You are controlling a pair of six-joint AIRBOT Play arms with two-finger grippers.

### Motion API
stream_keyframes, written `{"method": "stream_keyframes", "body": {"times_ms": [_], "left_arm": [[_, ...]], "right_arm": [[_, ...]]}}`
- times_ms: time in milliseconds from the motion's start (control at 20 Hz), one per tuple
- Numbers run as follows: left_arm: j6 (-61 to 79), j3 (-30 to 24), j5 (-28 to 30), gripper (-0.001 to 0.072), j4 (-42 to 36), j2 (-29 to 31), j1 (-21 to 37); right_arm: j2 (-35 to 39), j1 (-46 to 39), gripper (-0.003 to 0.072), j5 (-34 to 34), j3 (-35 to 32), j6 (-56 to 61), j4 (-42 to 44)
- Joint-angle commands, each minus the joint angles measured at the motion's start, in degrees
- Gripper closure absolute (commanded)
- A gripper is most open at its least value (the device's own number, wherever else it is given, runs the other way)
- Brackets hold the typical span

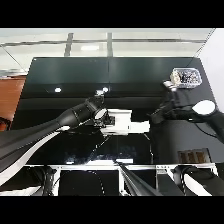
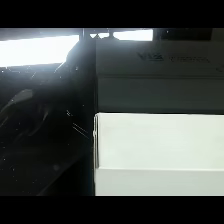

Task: Fold the box and place the chain.

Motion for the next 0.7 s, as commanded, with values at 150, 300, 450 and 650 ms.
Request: {"method": "stream_keyframes", "body": {"times_ms": [150, 300, 450, 650], "left_arm": [[0.07, 0.02, -0.02, 0.068, 0.26, 0.02, 0.02], [0.07, 0.02, -0.02, 0.068, 0.26, 0.02, 0.02], [0.07, 0.02, -0.04, 0.068, 0.26, 0.02, 0.02], [0.07, 0.02, -0.02, 0.068, 0.26, 0.02, 0.02]], "right_arm": [[-3.61, -12.81, 0.0672, 6.38, -6.12, 26.77, -3.52], [-11.08, -8.15, 0.0672, 12.61, -6.6, 20.41, 5.18], [-17.16, -0.96, 0.0672, 11.61, -6.38, 14.01, 15.08], [-18.36, 1.9, 0.0672, 6.56, -4.72, 10.93, 17.05]]}}
